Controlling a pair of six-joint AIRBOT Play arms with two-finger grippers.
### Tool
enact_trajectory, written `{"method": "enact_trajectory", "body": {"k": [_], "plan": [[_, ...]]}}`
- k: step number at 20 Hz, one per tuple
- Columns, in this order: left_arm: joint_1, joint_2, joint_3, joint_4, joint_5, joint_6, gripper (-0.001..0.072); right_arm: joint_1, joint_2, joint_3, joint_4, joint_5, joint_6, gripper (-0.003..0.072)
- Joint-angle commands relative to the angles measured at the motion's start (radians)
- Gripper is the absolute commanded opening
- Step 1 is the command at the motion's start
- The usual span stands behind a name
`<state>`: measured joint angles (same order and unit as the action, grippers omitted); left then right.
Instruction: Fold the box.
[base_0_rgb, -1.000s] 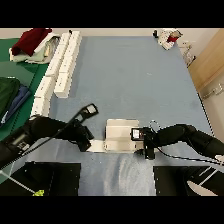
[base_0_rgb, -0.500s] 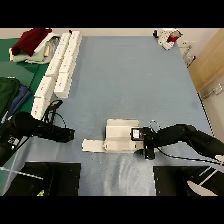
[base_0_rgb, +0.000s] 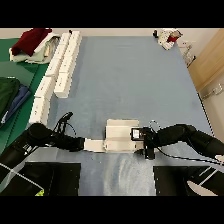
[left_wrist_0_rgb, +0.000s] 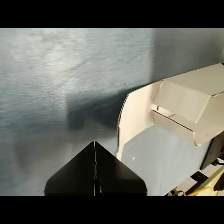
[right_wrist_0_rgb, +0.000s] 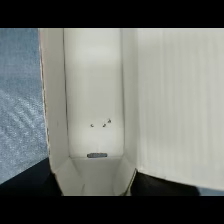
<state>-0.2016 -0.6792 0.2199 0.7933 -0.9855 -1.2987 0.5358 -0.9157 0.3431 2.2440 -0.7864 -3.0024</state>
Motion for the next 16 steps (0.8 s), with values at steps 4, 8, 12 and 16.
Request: {"method": "enact_trajectory", "body": {"k": [4,8,12,16], "plan": [[-0.150,-0.002,-0.021,-0.171,0.139,0.061,0.0014,0.000,0.001,0.000,0.000,0.000,0.000,0.0510],[-0.173,-0.001,-0.021,-0.242,0.156,0.095,0.0015,0.000,0.001,0.000,0.000,0.000,0.000,0.0510],[-0.173,-0.001,-0.020,-0.370,0.136,0.188,0.0015,0.000,0.001,0.000,0.000,0.000,0.000,0.0510],[-0.173,-0.001,-0.020,-0.374,0.137,0.188,0.0017,0.000,0.001,0.000,0.000,0.000,0.000,0.0510]]}}
